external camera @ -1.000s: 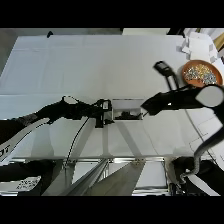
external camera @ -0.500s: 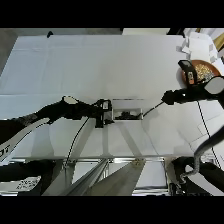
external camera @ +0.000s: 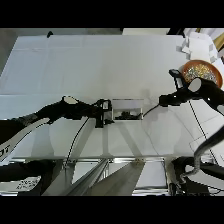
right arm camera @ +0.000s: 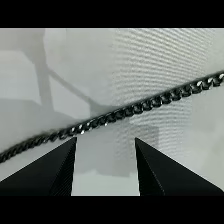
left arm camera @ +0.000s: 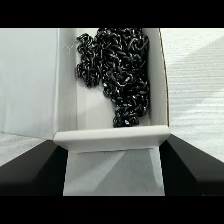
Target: Fold the box and place the chain.
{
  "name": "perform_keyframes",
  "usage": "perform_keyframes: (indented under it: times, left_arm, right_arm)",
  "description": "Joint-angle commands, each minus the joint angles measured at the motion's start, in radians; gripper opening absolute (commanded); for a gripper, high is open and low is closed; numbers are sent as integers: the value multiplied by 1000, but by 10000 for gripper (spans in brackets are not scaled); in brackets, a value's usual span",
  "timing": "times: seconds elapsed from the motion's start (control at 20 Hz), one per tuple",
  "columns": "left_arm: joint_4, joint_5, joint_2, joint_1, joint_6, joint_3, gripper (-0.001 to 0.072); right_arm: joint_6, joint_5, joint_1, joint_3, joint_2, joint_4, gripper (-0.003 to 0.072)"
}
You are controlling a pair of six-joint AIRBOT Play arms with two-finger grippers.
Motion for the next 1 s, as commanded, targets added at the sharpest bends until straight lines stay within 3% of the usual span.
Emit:
perform_keyframes:
  times: [0.0, 0.35, 0.45, 0.5, 0.75, 0.8, 0.95]
  left_arm:
    - [0, 0, 1, 0, 0, 0, 150]
    - [0, 0, 1, 0, 0, 0, 150]
    - [0, 0, 1, 0, 0, 0, 150]
    - [0, 0, 1, 0, 0, 0, 150]
    - [0, 0, 1, 0, 0, 0, 150]
    - [0, 0, 1, 0, 0, 0, 150]
    - [0, 0, 1, 0, 0, 0, 150]
  right_arm:
    - [0, -40, -1, 0, -58, -8, 411]
    - [1, -64, -1, 0, -64, -7, 393]
    - [2, -61, 2, 0, -64, -7, 262]
    - [3, -62, 10, 0, -64, -7, 233]
    - [4, -61, 54, 0, -68, -12, 227]
    - [4, -58, 61, 0, -68, -18, 166]
    - [3, -41, 86, 0, -68, -27, 114]
